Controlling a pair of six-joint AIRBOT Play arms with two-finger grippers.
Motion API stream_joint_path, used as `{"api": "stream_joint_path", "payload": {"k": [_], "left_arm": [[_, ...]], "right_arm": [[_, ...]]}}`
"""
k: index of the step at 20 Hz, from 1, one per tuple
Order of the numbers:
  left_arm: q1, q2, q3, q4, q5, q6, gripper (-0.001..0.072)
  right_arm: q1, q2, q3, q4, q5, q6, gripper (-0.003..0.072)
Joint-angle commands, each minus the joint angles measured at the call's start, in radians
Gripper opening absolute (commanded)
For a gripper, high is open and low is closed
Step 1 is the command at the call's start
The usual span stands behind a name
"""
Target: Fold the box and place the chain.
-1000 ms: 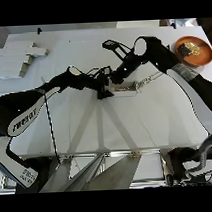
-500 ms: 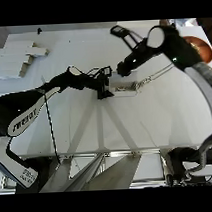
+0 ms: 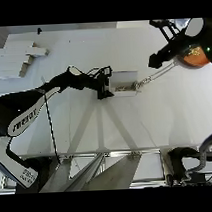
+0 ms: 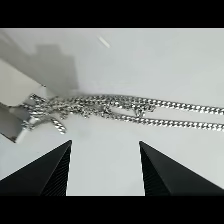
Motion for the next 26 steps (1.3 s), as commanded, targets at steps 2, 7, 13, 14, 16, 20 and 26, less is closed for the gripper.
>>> {"api": "stream_joint_path", "payload": {"k": [2,7,13,14,16,20,26], "left_arm": [[0.000,0.000,0.000,0.000,0.000,0.000,0.0280],[0.000,0.000,0.000,0.000,0.000,0.000,0.0280],[0.000,0.000,0.000,0.000,0.000,0.000,0.0280],[0.000,0.000,0.000,0.000,0.000,0.000,0.0280],[0.000,0.000,0.000,0.000,0.000,0.000,0.0280],[0.000,0.000,0.000,0.000,0.000,0.000,0.0280],[0.000,0.000,0.000,0.000,0.000,0.000,0.0280]], "right_arm": [[-0.033,-0.144,-0.012,-0.004,0.011,-0.175,0.0605],[-0.015,-0.250,-0.012,-0.007,-0.016,-0.288,0.0617],[0.010,-0.294,-0.012,-0.005,-0.034,-0.301,0.0602],[0.013,-0.301,-0.013,-0.006,-0.048,-0.301,0.0597],[0.019,-0.314,-0.013,-0.014,-0.048,-0.300,0.0541],[0.024,-0.320,-0.013,-0.035,-0.049,-0.297,0.0282],[0.024,-0.304,-0.012,-0.039,-0.040,-0.217,0.0019]]}}
